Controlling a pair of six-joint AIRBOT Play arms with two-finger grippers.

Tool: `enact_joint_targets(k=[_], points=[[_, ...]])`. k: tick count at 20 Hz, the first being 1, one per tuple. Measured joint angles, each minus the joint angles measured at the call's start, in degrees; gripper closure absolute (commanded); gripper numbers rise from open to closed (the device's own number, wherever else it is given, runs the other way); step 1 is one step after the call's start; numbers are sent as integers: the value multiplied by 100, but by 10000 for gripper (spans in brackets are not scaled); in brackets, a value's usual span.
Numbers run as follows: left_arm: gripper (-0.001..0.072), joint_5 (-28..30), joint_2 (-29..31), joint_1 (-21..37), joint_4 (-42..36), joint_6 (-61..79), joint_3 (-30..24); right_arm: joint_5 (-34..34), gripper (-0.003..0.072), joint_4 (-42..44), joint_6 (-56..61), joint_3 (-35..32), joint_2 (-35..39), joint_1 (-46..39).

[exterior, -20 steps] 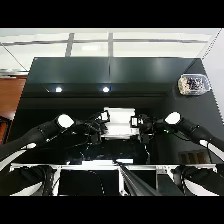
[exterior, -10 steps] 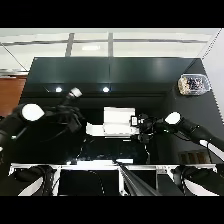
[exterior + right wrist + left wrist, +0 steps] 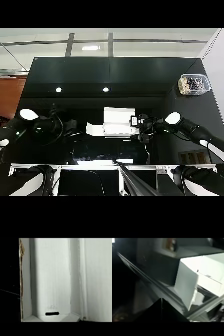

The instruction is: Fold the box and place the chain.

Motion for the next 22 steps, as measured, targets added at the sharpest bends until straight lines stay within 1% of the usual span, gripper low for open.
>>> enact_joint_targets(k=[3,6,7,8,9,10,11,12,13,14,18,20,22], points=[[685,376,-446,-404,-490,153,-37,0,493,0,-2,0,0,0],[678,562,-815,-767,-984,586,46,0,493,0,-2,0,0,0],[640,590,-898,-852,-1093,721,87,0,493,0,-2,0,0,0],[617,610,-962,-922,-1202,868,138,0,493,0,-2,0,0,0],[616,608,-1003,-962,-1276,1003,192,0,493,0,-2,0,0,0],[541,560,-1040,-984,-1322,1150,258,0,493,0,-2,0,0,0],[335,511,-1060,-992,-1360,1276,323,0,493,0,-2,0,0,0],[59,413,-1078,-986,-1394,1397,402,2,493,0,-2,0,0,0],[-5,256,-1088,-966,-1456,1488,476,0,493,0,-2,0,0,0],[-5,238,-1099,-946,-1434,1600,562,0,493,0,-2,0,0,0],[-2,-127,-1115,-901,-1405,1777,887,2,493,-2,-2,0,0,0],[21,-214,-1115,-970,-1399,1803,1016,2,493,0,-4,0,0,0],[23,-278,-1115,-1084,-1397,1801,1119,2,493,0,-4,0,0,0]])
